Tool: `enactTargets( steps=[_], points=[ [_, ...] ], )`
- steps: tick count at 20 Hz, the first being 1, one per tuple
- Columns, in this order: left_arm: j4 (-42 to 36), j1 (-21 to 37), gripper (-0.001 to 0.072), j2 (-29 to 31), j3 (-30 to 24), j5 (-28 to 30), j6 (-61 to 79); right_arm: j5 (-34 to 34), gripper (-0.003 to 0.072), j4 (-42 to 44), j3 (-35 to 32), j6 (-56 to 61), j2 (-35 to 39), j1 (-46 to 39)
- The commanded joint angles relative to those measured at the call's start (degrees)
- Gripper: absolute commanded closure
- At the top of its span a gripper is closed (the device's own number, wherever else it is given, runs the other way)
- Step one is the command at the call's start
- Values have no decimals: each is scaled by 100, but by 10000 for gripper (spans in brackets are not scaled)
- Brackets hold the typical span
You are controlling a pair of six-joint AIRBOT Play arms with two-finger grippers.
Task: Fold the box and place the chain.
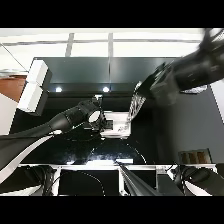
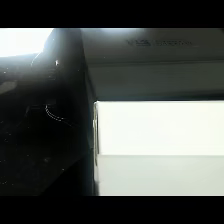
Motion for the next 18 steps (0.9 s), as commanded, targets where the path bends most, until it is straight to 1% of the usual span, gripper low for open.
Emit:
enactTargets(
  steps=[1, 4, 6, 8, 10, 12, 14, 18],
  points=[
    [2, -4, 681, -4, 4, -13, 0, 350, 666, -48, -920, 22, 4, 52],
    [0, -4, 681, -4, 4, -22, 0, 885, 667, 284, -1425, 24, 4, 52],
    [2, -4, 681, -4, 4, -33, 0, 1097, 666, 470, -1558, 20, 4, 52],
    [2, -4, 681, -4, 4, -31, 0, 1099, 667, 442, -1561, 20, 4, 52],
    [2, -4, 681, -4, 4, -28, 0, 944, 666, 216, -1587, 22, 4, 50],
    [2, -4, 681, -4, 4, -31, 0, 800, 667, 76, -1764, 24, 4, 50],
    [2, -4, 681, -4, 4, -31, 0, 776, 665, 192, -2037, 35, 4, 63],
    [2, -4, 681, -4, 4, -33, 0, 1394, 665, 232, -2457, 72, -26, 317]
  ],
)
